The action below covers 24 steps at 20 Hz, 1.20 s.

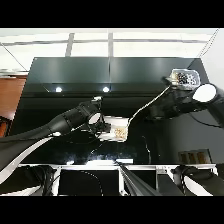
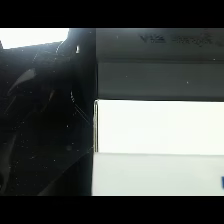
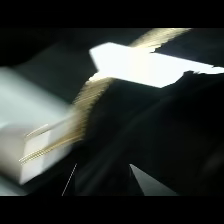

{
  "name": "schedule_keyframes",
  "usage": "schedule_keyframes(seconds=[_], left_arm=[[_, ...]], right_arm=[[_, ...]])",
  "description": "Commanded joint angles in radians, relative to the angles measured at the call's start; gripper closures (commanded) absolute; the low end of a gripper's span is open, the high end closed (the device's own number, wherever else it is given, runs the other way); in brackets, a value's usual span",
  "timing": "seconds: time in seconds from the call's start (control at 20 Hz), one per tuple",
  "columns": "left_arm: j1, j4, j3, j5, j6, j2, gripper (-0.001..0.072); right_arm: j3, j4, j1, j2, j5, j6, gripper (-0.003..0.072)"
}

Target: Fold the box and place the chain.

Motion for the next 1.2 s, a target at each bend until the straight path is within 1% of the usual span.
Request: schedule_keyframes(seconds=[0.0,0.1,0.2,0.25,0.3,0.5,0.65,0.85,1.05,1.1,1.15], left_arm=[[0.001,0.0,0.0,-0.003,0.0,0.0,0.0677],[0.001,0.0,0.0,-0.003,0.0,0.0,0.0677],[0.0,0.0,0.0,-0.003,0.0,0.0,0.0678],[0.001,0.0,0.0,-0.003,0.0,0.0,0.0677],[0.001,0.0,0.0,-0.003,0.0,0.0,0.0677],[0.001,0.0,0.0,-0.002,0.0,0.0,0.0678],[0.001,0.0,0.0,0.0,0.0,0.0,0.0677],[0.001,0.0,0.0,0.0,0.0,0.0,0.0678],[0.001,0.0,0.0,0.0,0.0,0.0,0.0677],[0.001,0.0,0.0,0.0,0.0,0.0,0.0678],[0.001,0.0,0.0,0.0,0.0,0.0,0.0677]], right_arm=[[-0.004,-0.283,-0.145,-0.002,-0.184,0.11,0.0293],[-0.004,-0.293,-0.178,-0.032,-0.278,0.15,0.0292],[-0.003,-0.291,-0.181,-0.073,-0.346,0.161,0.0281],[0.004,-0.281,-0.181,-0.099,-0.363,0.163,-0.0005],[0.017,-0.269,-0.181,-0.123,-0.369,0.155,-0.0034],[0.115,-0.244,-0.181,-0.215,-0.369,0.171,-0.0034],[0.192,-0.246,-0.182,-0.291,-0.359,0.246,-0.0034],[0.284,-0.249,-0.182,-0.4,-0.365,0.296,-0.0034],[0.38,-0.338,-0.182,-0.51,-0.38,0.426,-0.0034],[0.399,-0.344,-0.182,-0.537,-0.38,0.454,-0.0005],[0.418,-0.341,-0.181,-0.563,-0.381,0.466,0.0077]])
